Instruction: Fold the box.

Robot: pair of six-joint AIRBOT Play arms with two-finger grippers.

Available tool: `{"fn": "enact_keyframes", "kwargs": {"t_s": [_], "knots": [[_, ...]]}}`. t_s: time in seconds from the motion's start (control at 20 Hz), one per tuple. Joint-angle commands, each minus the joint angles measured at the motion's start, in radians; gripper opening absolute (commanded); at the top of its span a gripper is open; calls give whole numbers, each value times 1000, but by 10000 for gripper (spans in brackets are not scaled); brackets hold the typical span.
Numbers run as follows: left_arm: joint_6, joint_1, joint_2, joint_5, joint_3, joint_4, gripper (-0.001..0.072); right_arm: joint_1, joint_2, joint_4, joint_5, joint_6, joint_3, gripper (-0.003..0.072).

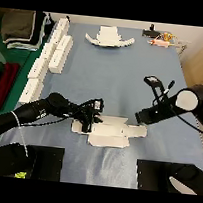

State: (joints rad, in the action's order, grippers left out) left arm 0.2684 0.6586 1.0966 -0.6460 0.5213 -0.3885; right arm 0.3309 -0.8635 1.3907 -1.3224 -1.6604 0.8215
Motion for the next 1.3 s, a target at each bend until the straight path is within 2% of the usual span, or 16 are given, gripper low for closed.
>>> {"fn": "enact_keyframes", "kwargs": {"t_s": [0.0,0.15,0.2,0.3,0.35,0.4,0.5,0.75,0.95,1.25], "knots": [[0,1,1,0,-1,-1,16,156,107,-27,-75,56,-38,5],[0,1,1,0,-1,-1,16,334,190,-27,-10,222,-140,5],[0,1,1,0,-1,-1,16,389,205,-29,25,288,-185,28],[0,1,1,0,-1,-1,16,486,208,-6,130,426,-274,529],[0,1,1,0,-1,-1,16,523,202,9,195,471,-311,615],[0,1,1,0,-1,-1,16,552,193,23,256,503,-343,662],[0,1,0,0,-1,-1,16,590,168,51,322,519,-370,698],[0,1,1,0,-1,-1,16,600,88,173,510,517,-371,698],[0,1,0,0,-1,-1,16,617,30,166,526,517,-371,695],[0,1,1,0,-1,-1,16,637,-8,299,555,463,-367,680]]}}
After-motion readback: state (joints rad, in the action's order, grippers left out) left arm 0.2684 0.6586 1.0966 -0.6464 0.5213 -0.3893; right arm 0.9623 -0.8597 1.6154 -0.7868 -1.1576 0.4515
